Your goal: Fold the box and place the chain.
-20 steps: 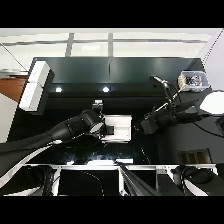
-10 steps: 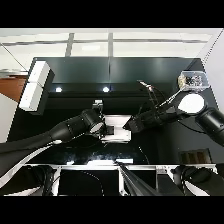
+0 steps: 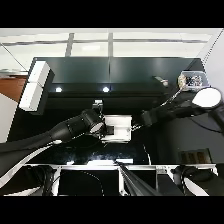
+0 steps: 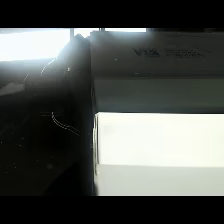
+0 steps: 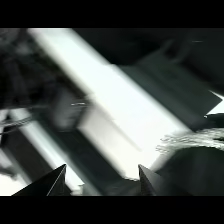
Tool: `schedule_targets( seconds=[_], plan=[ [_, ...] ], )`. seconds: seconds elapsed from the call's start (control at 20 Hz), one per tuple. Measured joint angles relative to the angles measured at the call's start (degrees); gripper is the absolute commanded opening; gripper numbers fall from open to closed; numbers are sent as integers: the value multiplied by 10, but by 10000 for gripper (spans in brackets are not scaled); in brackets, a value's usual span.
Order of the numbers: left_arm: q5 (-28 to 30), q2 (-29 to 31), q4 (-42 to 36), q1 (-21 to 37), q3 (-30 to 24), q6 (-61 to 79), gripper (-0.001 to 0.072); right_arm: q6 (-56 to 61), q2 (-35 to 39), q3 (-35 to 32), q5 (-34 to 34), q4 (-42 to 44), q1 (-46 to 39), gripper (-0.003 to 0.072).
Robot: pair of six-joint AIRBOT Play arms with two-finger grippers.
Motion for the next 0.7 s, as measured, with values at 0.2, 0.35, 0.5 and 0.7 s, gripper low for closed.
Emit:
schedule_targets(
  seconds=[0.2, 0.35, 0.5, 0.7],
  plan=[
    [0, 0, 0, 0, 0, 0, 34, 44, 17, -24, -51, -137, -141, 718],
    [0, 0, 0, 0, 0, 0, 34, 107, -6, -46, -155, -215, -216, 717],
    [0, 0, 0, 0, 0, 0, 34, 166, -71, -45, -258, -242, -248, 716],
    [1, 0, 0, 0, 0, 0, 34, 212, -189, 3, -337, -216, -262, 710]
  ],
)
